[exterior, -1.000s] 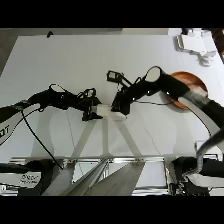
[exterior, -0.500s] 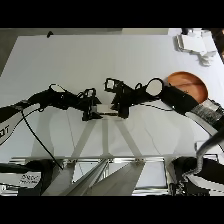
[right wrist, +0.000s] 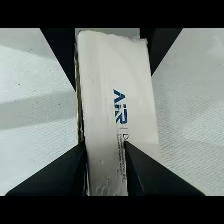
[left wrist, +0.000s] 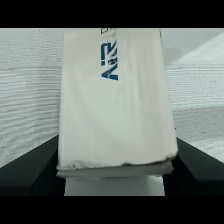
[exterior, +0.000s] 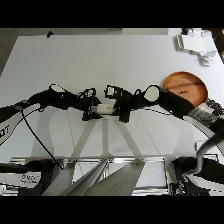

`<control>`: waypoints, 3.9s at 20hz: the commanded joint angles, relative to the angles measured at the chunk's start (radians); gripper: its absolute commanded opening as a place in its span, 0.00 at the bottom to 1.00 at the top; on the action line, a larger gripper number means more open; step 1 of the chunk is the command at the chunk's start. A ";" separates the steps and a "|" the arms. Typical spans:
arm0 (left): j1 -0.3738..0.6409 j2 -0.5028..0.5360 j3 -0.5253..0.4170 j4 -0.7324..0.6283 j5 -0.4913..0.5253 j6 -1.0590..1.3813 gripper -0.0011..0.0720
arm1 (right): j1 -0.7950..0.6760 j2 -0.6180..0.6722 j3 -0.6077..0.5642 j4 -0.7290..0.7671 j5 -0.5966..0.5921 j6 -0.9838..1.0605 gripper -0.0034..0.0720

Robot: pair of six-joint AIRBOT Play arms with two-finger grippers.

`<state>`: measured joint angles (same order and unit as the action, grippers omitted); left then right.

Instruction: Fold the box and place the chain.

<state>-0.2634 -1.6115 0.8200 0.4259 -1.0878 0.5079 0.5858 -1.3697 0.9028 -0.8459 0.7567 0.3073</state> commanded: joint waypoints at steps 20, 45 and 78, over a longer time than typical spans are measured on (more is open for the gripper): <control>0.000 0.000 0.001 0.001 -0.002 0.001 0.53 | -0.103 0.067 -0.012 0.493 0.033 0.018 0.06; 0.000 0.000 0.001 0.001 -0.002 0.000 0.53 | -0.150 -0.001 -0.055 0.531 0.234 0.157 0.06; 0.145 0.625 0.001 0.995 -0.003 -1.175 0.03 | -0.611 0.436 -0.055 -0.592 0.335 1.004 0.06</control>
<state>-0.1673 -1.1374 0.8200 1.0203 -1.1065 -0.3099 -0.0246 -0.9344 0.8474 -1.4437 1.0939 1.3098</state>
